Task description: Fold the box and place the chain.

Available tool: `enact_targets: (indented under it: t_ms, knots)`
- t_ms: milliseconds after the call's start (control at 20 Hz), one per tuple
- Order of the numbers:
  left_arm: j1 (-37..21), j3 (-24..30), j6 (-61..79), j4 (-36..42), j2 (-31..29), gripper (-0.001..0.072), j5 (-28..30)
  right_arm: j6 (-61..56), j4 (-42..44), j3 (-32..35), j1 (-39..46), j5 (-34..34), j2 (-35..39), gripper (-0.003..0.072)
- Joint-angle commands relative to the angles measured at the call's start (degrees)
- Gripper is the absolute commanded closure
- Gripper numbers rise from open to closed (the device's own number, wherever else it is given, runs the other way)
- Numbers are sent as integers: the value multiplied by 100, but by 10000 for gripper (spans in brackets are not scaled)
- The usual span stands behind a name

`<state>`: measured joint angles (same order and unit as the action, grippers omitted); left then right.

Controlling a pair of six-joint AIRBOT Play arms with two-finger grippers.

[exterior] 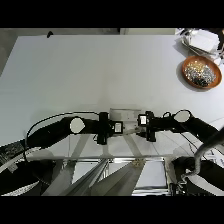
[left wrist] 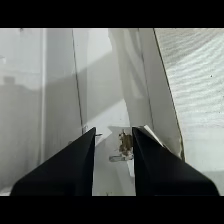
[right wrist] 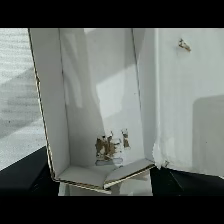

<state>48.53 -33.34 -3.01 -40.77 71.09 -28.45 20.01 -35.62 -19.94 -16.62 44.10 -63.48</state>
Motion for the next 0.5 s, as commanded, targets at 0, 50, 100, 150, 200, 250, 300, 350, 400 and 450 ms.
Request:
enact_targets:
  t_ms: [0,50,100,150,200,250,300,350,400,450]
  knots:
    - [-44,2,-286,-48,-269,438,-72,-2,2,2,2,2,2,220]
    - [-111,2,-603,-140,-470,439,-140,-2,2,2,2,2,2,220]
    - [-208,2,-975,-328,-680,441,-278,-2,2,2,2,2,2,220]
    - [-341,2,-1486,-623,-918,468,-496,-2,2,2,2,2,2,220]
    - [-487,2,-2052,-992,-1128,611,-734,-2,2,2,2,2,2,220]
    - [-660,2,-2645,-1425,-1340,699,-1045,-2,2,2,2,2,2,220]
    - [-824,2,-3222,-1755,-1513,704,-1351,-2,2,2,2,2,2,220]
    - [-994,2,-3834,-2017,-1685,704,-1694,-2,2,2,2,2,2,220]
    - [-1137,4,-4365,-2201,-1821,704,-2002,-2,2,2,2,2,2,220]
    - [-1272,7,-5040,-2380,-1930,705,-2286,-2,2,2,2,2,2,220]
